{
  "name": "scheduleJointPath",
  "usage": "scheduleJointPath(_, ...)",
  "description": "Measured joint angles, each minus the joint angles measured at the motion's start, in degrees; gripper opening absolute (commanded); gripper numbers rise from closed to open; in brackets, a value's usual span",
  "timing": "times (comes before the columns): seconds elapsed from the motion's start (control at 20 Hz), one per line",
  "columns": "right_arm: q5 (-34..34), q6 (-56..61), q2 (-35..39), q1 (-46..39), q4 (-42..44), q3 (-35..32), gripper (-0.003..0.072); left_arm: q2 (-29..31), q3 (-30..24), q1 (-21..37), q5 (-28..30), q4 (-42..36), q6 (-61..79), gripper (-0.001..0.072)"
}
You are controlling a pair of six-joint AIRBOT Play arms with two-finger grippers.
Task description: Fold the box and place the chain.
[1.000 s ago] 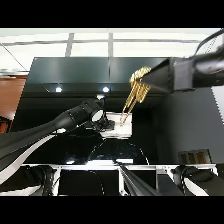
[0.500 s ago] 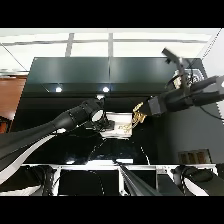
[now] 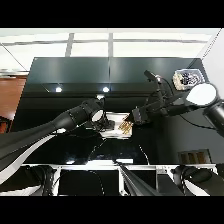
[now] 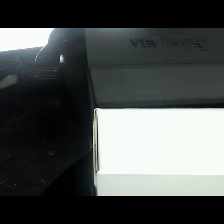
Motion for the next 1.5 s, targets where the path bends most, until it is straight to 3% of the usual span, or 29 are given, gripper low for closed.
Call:
scheduleJointPath(0.35, -5.2, 0.7, -5.6, 3.2, -1.3, -1.4, 0.0023, 0.0, 0.0, 0.0, 0.0, 0.0, 0.0, 0.0028)
scheduleJointPath(0.4, -5.6, 0.7, -6.3, 3.7, -1.8, -1.5, 0.0155, 0.0, 0.0, 0.0, 0.0, 0.0, 0.0, 0.0028)
scheduleJointPath(0.65, -4.7, 1.4, -7.3, 2.8, -5.1, -1.6, 0.0172, 0.0, 0.0, 0.0, 0.0, 0.0, 0.0, 0.0028)
scheduleJointPath(0.7, -3.6, 1.5, -6.7, 1.7, -6.0, -1.6, 0.0312, 0.0, 0.0, 0.0, 0.0, 0.0, 0.0, 0.0028)
scheduleJointPath(0.95, 1.1, -0.8, -3.8, -2.7, -5.9, -1.5, 0.0305, 0.0, 0.0, 0.0, 0.0, 0.0, 0.0, 0.0028)
scheduleJointPath(1.25, 1.4, -3.1, -3.0, -2.3, -4.4, -1.5, 0.0305, 0.0, 0.0, 0.0, 0.0, 0.0, 0.0, 0.0028)
scheduleJointPath(1.5, 1.7, -6.1, -2.7, -4.8, -13.3, -2.0, 0.0319, 0.0, 0.0, 0.0, 0.0, 0.0, 0.0, 0.0028)
